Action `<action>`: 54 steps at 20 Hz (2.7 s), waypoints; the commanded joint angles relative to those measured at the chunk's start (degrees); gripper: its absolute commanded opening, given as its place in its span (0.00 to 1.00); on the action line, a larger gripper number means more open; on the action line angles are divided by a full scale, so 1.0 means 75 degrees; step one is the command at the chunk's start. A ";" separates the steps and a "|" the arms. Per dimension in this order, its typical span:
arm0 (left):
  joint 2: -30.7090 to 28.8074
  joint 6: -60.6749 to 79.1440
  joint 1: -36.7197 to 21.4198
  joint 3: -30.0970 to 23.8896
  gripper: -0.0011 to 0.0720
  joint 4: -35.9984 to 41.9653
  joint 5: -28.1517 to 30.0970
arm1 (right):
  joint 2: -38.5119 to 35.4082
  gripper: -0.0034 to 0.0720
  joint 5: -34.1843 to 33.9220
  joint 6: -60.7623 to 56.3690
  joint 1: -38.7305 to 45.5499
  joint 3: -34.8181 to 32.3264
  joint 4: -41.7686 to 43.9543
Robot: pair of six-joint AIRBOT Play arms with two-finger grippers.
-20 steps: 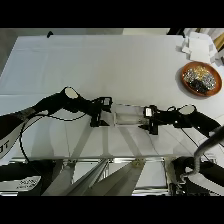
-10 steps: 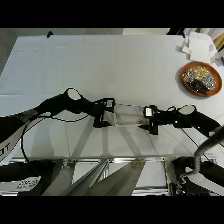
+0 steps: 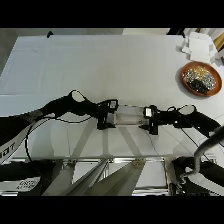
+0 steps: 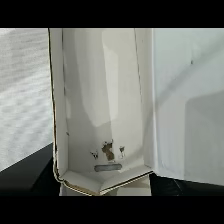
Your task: Fold the box and place the chain.
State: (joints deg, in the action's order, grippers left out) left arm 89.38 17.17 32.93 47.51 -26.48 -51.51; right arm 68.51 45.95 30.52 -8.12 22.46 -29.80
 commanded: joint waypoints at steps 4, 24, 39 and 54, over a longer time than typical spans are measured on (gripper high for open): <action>0.0289 -0.0006 0.0254 0.0000 0.97 0.0221 0.0192 | -0.0003 0.58 -0.0012 -0.0006 0.0006 0.0006 0.0006; 0.0309 -0.0093 0.0291 0.0000 0.55 0.0271 0.0262 | -0.0003 0.58 -0.0012 -0.0006 0.0003 0.0006 0.0006; 0.0309 -0.0090 0.0291 0.0000 0.55 0.0271 0.0265 | -0.0003 0.58 -0.0012 -0.0006 0.0003 0.0006 0.0017; 0.0309 -0.0090 0.0291 0.0000 0.55 0.0271 0.0262 | -0.1329 0.97 -0.0006 -0.2500 0.0154 0.0006 -0.2454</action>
State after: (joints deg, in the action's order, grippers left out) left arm 91.74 16.49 35.11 47.53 -24.45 -49.67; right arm 61.73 45.60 19.27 -7.70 22.46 -40.51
